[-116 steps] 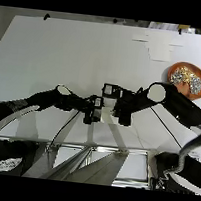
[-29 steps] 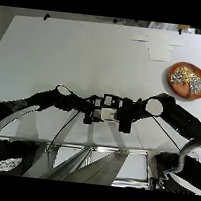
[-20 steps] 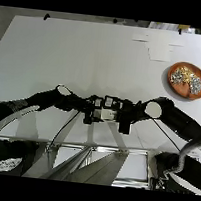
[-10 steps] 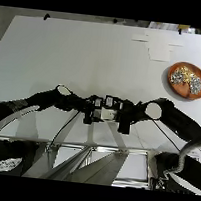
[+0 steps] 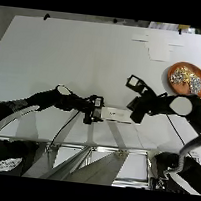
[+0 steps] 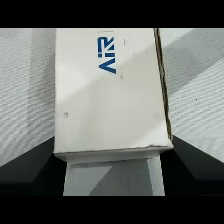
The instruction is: Fold the box and place the chain.
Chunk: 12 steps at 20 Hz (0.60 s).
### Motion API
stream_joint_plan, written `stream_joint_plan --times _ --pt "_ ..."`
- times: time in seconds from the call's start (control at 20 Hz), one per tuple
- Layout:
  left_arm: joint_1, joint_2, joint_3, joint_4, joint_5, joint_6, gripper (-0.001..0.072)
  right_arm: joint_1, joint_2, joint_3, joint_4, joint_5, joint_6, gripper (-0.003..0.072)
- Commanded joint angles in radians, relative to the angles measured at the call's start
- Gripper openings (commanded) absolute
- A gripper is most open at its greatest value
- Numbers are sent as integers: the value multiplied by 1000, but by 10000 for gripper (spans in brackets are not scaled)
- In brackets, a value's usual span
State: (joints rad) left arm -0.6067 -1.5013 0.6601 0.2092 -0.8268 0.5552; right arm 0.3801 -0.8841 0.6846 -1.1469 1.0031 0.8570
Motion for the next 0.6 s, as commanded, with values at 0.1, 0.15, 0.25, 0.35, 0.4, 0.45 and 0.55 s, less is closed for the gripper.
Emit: stream_joint_plan --times 0.1,0.15,0.25,0.35,0.4,0.45,0.55 --pt "0 0 1 1 0 2 212 -268 65 -12 -336 353 417 16" --pt "0 0 1 1 -2 2 212 -317 65 -28 -361 378 462 16" --pt "1 0 1 1 0 2 212 -411 65 -74 -364 396 500 15" --pt "0 0 1 1 -1 2 212 -476 65 -119 -365 392 505 15" --pt "1 0 1 1 0 2 212 -499 65 -133 -365 392 508 15" --pt "1 0 1 1 0 2 212 -517 65 -142 -366 392 509 15" --pt "0 0 1 1 0 2 212 -540 65 -144 -369 393 525 15"
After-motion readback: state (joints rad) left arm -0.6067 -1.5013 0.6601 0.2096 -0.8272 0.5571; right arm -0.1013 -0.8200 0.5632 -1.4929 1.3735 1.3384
